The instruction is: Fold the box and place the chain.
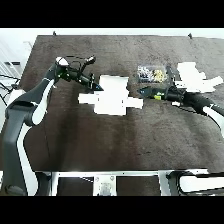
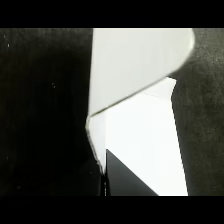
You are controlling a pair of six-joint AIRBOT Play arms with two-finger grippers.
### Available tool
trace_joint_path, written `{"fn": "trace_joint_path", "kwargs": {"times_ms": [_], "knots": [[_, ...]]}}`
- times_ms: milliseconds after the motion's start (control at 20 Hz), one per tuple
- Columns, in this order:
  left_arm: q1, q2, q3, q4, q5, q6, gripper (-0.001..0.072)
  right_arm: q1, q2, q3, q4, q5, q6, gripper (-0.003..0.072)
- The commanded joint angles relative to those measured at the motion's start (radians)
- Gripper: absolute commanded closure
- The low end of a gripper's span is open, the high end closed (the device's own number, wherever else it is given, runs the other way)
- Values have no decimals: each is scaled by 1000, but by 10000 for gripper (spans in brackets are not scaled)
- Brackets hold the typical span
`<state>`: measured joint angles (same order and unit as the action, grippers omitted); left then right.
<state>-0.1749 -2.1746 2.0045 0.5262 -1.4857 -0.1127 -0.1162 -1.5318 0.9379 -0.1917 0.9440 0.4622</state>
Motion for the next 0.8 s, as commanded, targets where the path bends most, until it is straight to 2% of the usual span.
{"fn": "trace_joint_path", "kwargs": {"times_ms": [0,200,350,650,750], "knots": [[0,3,-19,-34,4,118,696,-39,15,-11,8,26,0,370],[0,75,-209,-63,158,253,697,-41,15,-39,8,26,-4,369],[2,130,-321,-130,229,362,696,-41,15,-42,8,26,-18,370],[2,136,-381,-115,293,414,696,-41,15,-43,8,26,-19,369],[0,130,-386,-119,274,432,695,-41,15,-45,8,26,-19,370]]}}
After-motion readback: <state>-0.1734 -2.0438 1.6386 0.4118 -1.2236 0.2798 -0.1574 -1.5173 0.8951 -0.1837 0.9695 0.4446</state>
